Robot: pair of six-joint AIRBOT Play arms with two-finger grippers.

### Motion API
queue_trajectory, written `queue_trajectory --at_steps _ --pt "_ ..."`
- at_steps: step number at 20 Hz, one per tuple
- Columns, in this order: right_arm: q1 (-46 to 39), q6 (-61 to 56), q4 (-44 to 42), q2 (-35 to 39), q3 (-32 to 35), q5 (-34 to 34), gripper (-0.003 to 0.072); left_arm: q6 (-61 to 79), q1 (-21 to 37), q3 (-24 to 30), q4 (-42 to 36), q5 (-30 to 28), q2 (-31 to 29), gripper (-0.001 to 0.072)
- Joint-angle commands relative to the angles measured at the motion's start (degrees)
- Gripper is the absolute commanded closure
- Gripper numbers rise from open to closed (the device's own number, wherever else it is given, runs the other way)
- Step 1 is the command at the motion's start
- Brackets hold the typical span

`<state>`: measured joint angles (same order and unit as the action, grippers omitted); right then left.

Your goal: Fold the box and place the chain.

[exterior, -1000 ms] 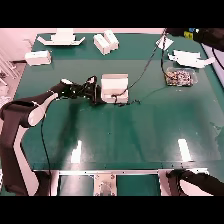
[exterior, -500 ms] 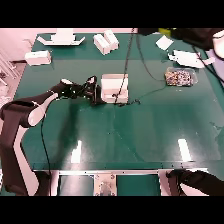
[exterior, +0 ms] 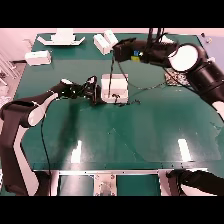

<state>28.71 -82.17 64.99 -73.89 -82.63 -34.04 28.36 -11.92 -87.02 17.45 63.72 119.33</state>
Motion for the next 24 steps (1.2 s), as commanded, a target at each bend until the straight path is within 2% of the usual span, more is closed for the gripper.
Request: queue_trajectory --at_steps 1,7,12,13,15,20,24 --pt "0.2 -0.2 -2.3 -1.5 4.0 0.0 0.067 0.0 0.0 0.0 0.0 0.0 0.0 0.0184" --pt "0.1 -0.3 -2.6 -4.6 10.3 0.2 0.067 0.0 0.0 0.0 0.0 0.0 0.0 0.0184" --pt "0.0 -0.2 -2.4 -11.0 11.5 0.2 0.0668 0.0 0.0 0.0 0.0 0.0 0.0 0.0184" --pt "-0.3 -0.3 -2.4 -12.3 11.5 0.1 0.063 0.0 0.0 0.0 0.0 0.0 0.0 0.0184" --pt "-0.7 -0.2 -2.4 -13.2 11.5 0.0 0.013 0.0 0.0 0.0 0.0 0.0 0.0 0.0184" --pt "-5.5 0.3 -1.0 -11.0 11.4 -1.4 0.0123 0.0 0.0 0.0 0.0 0.0 0.0 0.0184" --pt "-14.8 -1.8 2.4 -9.8 11.9 -6.3 0.0123 0.0 0.0 0.0 0.0 0.0 0.0 0.0184"
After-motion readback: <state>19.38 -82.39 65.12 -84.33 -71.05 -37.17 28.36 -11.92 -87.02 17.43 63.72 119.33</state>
